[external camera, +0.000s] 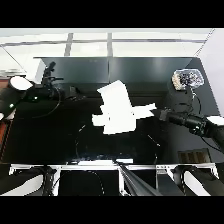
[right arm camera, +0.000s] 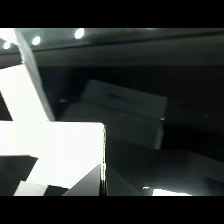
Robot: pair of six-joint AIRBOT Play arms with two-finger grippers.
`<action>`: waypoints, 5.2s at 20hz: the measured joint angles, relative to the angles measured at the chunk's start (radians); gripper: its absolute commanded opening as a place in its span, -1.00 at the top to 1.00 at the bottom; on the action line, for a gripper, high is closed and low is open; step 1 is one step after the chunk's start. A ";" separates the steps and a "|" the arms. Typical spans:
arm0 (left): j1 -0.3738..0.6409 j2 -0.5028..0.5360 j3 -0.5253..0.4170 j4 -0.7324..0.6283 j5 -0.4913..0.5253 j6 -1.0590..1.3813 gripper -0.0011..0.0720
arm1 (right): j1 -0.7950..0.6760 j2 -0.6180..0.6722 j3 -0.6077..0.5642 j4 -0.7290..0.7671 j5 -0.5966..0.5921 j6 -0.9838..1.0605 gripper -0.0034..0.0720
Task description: Fold the box and place the chain.
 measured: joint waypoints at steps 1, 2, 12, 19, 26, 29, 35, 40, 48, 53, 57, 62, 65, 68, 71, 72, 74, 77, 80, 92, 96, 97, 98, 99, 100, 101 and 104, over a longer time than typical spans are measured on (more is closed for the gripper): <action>-0.004 -0.033 0.004 -0.059 -0.008 0.040 -0.95 | 0.010 0.001 -0.004 0.002 -0.014 -0.003 0.87; -0.006 -0.064 0.008 -0.111 -0.019 0.077 -0.95 | 0.018 0.002 -0.006 0.006 -0.023 -0.006 0.87; -0.050 -0.239 0.015 -0.229 -0.040 0.233 -0.95 | 0.035 0.004 0.000 -0.001 -0.051 -0.029 0.87; -0.084 -0.381 0.117 -0.286 -0.105 0.359 -0.95 | 0.036 0.004 0.001 -0.004 -0.024 -0.030 0.87; -0.135 -0.514 0.236 -0.309 -0.341 0.477 -0.90 | 0.036 0.004 0.001 -0.005 -0.018 -0.031 0.87; -0.141 -0.554 0.261 -0.317 -0.438 0.525 -0.47 | 0.036 0.004 0.001 -0.005 -0.015 -0.031 0.87; -0.145 -0.581 0.289 -0.297 -0.517 0.611 0.38 | 0.036 0.004 0.001 -0.005 -0.013 -0.030 0.87; -0.146 -0.584 0.298 -0.248 -0.553 0.637 0.91 | 0.036 0.004 0.001 -0.018 -0.009 -0.026 0.09; -0.185 -0.468 0.264 -0.150 -0.504 0.634 0.92 | -0.005 0.005 0.159 -0.277 0.108 0.095 -0.98; -0.263 -0.282 0.134 -0.107 -0.196 0.718 0.91 | -0.009 0.005 0.270 -0.367 0.184 -0.037 -0.98; -0.295 -0.240 0.115 -0.069 -0.056 0.744 0.91 | -0.007 0.005 0.291 -0.370 0.188 -0.083 -0.98; -0.312 -0.227 0.111 -0.030 -0.029 0.902 0.91 | 0.023 0.004 0.294 -0.409 0.190 -0.104 -0.98; -0.335 -0.228 0.111 -0.019 -0.034 1.015 0.91 | 0.079 0.004 0.276 -0.474 0.182 -0.126 -0.98; -0.358 -0.232 0.111 -0.013 -0.023 1.085 0.90 | 0.150 0.003 0.237 -0.505 0.121 -0.202 -0.98; -0.365 -0.247 0.111 -0.013 -0.005 1.115 0.90 | 0.203 -0.005 0.203 -0.517 0.054 -0.266 -0.98; -0.367 -0.253 0.111 -0.013 0.001 1.120 0.90 | 0.217 -0.011 0.197 -0.520 0.047 -0.284 -0.98; -0.372 -0.266 0.111 -0.013 0.004 1.131 0.90 | 0.241 -0.020 0.190 -0.524 0.036 -0.330 -0.98; -0.386 -0.286 0.111 0.001 0.008 1.158 0.91 | 0.275 -0.035 0.184 -0.544 0.018 -0.385 -0.98; -0.402 -0.296 0.113 0.028 0.008 1.175 0.90 | 0.301 -0.046 0.182 -0.613 0.024 -0.412 -0.98; -0.412 -0.301 0.115 0.048 0.003 1.186 0.90 | 0.405 -0.053 0.105 -0.658 0.008 -0.455 -0.98; -0.412 -0.301 0.115 0.050 0.000 1.186 0.90 | 0.484 -0.073 0.086 -0.631 -0.064 -0.471 -0.98; -0.412 -0.301 0.115 0.050 -0.001 1.186 0.90 | 0.500 -0.085 0.085 -0.612 -0.075 -0.475 -0.98; -0.412 -0.301 0.115 0.050 -0.001 1.186 0.90 | 0.517 -0.099 0.083 -0.594 -0.087 -0.480 -0.98; -0.412 -0.301 0.115 0.049 -0.001 1.186 0.90 | 0.535 -0.112 0.082 -0.580 -0.093 -0.487 -0.98; -0.412 -0.301 0.115 0.049 -0.001 1.186 0.90 | 0.549 -0.120 0.081 -0.568 -0.098 -0.493 -0.98; -0.412 -0.301 0.115 0.048 -0.001 1.186 0.90 | 0.560 -0.127 0.081 -0.560 -0.104 -0.497 -0.98; -0.412 -0.301 0.115 0.047 -0.001 1.186 0.90 | 0.577 -0.138 0.085 -0.550 -0.129 -0.504 -0.98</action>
